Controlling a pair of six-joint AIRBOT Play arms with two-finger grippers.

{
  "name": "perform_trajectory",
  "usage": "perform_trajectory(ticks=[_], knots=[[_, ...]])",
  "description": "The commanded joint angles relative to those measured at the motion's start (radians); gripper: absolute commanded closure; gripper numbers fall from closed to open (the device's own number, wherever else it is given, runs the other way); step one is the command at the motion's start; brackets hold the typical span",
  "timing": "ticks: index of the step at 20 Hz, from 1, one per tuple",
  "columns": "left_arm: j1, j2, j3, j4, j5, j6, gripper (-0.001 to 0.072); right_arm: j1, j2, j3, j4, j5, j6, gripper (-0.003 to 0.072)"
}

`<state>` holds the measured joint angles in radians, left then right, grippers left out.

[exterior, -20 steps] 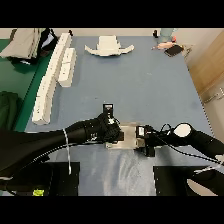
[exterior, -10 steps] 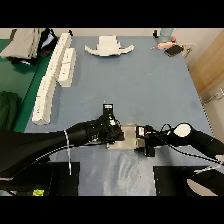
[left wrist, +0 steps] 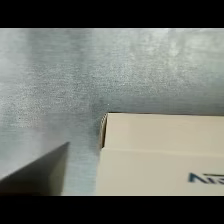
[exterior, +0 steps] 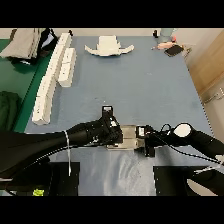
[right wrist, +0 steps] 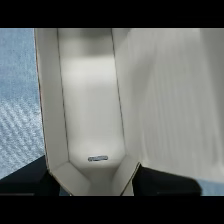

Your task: Fold the box.

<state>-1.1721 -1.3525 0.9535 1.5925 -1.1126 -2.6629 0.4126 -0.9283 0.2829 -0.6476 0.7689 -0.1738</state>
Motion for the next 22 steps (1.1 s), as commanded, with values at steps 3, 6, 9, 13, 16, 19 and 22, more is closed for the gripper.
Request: perform_trajectory(ticks=[3,6,9,13,16,19,22], knots=[[0.002,0.001,0.007,0.002,-0.006,0.003,0.0172,0.000,0.001,0.001,0.000,0.000,0.000,0.0179],[0.002,0.001,0.006,0.006,-0.003,0.002,0.0174,0.000,0.001,0.001,0.000,0.000,0.000,0.0179],[0.002,0.001,0.006,0.011,0.019,0.002,0.0307,0.000,0.001,0.001,0.000,0.000,0.000,0.0179],[0.001,0.001,0.006,0.021,0.039,0.002,0.0691,0.000,0.001,0.001,0.000,0.000,0.000,0.0179],[0.001,0.001,0.006,0.020,0.039,0.003,0.0689,0.000,0.001,0.001,0.000,0.000,0.000,0.0179],[0.000,0.001,0.006,0.020,0.034,-0.006,0.0225,0.000,0.001,0.001,0.000,0.000,0.001,0.0179],[0.000,0.002,0.026,0.020,-0.013,0.004,0.0220,0.000,0.001,0.001,0.000,0.000,0.000,0.0179]])
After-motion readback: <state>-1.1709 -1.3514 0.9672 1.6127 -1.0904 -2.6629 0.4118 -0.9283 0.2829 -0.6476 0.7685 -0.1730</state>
